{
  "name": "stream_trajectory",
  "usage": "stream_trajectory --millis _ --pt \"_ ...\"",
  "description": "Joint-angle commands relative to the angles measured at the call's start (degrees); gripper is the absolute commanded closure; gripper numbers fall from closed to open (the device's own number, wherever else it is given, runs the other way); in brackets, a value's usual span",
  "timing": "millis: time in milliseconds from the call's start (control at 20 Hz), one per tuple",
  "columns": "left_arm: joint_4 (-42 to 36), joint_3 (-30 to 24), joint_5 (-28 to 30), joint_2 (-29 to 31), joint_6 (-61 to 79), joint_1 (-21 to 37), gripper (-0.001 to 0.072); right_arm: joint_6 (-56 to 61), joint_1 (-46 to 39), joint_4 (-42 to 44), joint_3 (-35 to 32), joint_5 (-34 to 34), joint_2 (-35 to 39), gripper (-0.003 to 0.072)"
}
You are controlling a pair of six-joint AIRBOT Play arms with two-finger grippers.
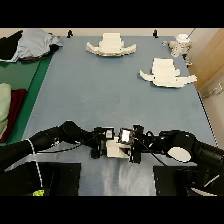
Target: Fold the box.
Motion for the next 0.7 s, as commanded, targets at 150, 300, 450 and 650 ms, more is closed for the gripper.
stream_trajectory --millis 150,300,450,650 --pt "0.0 0.04 0.0 0.04 0.02 0.04 0.0243 -2.51 3.17 -1.2 -0.11 -0.24 -0.68 0.0222" --pt "0.0 0.04 0.0 0.04 0.02 0.04 0.0243 -5.2 3.23 -1.22 -0.11 -0.02 -2.73 0.0099" --pt "0.0 0.04 0.0 0.04 0.02 0.04 0.0243 -6.6 3.23 -3.13 -0.09 -1.33 -3.89 0.01" --pt "0.0 0.04 0.0 0.04 0.02 0.04 0.0243 -6.6 3.23 -8.31 -0.09 -2.75 -3.82 0.0101"
